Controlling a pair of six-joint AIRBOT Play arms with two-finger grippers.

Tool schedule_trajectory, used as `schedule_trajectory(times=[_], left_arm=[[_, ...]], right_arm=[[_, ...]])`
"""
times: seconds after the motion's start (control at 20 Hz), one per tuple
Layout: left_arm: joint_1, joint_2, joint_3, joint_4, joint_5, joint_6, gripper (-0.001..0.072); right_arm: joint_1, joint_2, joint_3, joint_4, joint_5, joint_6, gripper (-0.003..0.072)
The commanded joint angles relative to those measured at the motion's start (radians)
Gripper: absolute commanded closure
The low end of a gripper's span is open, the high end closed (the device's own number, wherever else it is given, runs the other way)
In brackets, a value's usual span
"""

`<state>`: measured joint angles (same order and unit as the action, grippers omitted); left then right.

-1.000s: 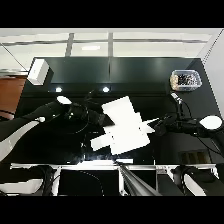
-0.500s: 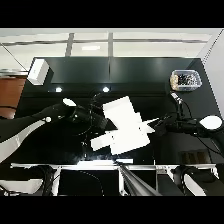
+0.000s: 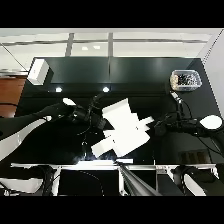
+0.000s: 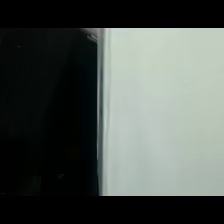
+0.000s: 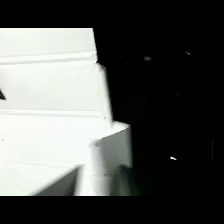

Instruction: Fold the box and place the chain.

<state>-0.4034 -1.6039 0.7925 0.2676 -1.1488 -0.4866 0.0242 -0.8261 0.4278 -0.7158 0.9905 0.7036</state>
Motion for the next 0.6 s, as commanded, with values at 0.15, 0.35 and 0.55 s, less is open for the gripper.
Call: schedule_trajectory(times=[0.15,0.35,0.55], left_arm=[[0.003,0.026,0.108,0.134,-0.055,0.042,0.0688],[-0.057,0.113,0.18,0.38,0.029,0.042,0.0689],[-0.163,0.189,0.18,0.67,0.227,0.041,0.0689]], right_arm=[[-0.111,0.001,0.186,-0.21,0.126,0.037,-0.0013],[-0.165,0.001,0.343,-0.267,0.138,0.039,-0.0013],[-0.165,0.001,0.365,-0.283,0.128,0.04,-0.0013]])
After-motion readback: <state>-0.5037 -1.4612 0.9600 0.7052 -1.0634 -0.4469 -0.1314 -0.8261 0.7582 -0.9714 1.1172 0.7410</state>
